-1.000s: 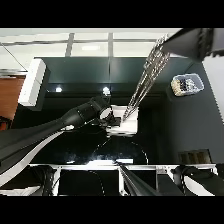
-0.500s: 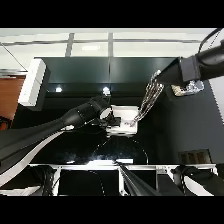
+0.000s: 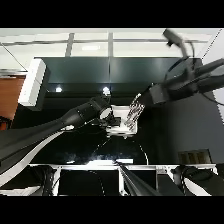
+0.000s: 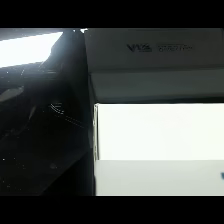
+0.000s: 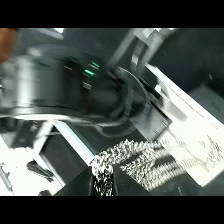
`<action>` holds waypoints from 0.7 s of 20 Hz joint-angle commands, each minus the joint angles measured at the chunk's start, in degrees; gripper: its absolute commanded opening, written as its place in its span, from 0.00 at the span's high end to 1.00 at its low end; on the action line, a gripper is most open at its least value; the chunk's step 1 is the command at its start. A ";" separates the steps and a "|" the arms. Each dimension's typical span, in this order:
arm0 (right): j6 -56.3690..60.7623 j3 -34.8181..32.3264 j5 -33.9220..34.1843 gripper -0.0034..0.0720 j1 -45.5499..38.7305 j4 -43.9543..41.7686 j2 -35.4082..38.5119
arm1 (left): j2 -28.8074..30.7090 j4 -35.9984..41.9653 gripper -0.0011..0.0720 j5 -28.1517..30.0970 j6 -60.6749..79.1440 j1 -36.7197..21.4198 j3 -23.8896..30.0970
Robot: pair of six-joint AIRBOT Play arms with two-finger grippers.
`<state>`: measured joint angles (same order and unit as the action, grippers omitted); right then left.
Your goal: Fold the box and place the chain.
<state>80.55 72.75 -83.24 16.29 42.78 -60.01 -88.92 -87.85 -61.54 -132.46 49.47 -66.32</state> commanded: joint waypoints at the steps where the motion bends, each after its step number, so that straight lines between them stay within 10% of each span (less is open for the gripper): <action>1: 0.68 -6.40 2.69 0.94 1.22 2.29 0.09 | 0.00 0.00 0.95 0.02 0.02 -0.07 0.02; 10: 2.43 -24.39 26.53 0.93 4.35 2.80 -1.33 | 0.00 -0.09 0.95 0.00 0.02 -0.07 0.02; 12: 2.34 -24.35 24.96 0.56 3.82 2.91 -1.31 | 0.00 -0.07 0.95 0.00 0.02 -0.07 0.02; 14: 2.03 -23.85 20.72 0.56 1.73 3.85 -0.55 | 0.00 -0.07 0.95 0.00 0.02 -0.04 0.02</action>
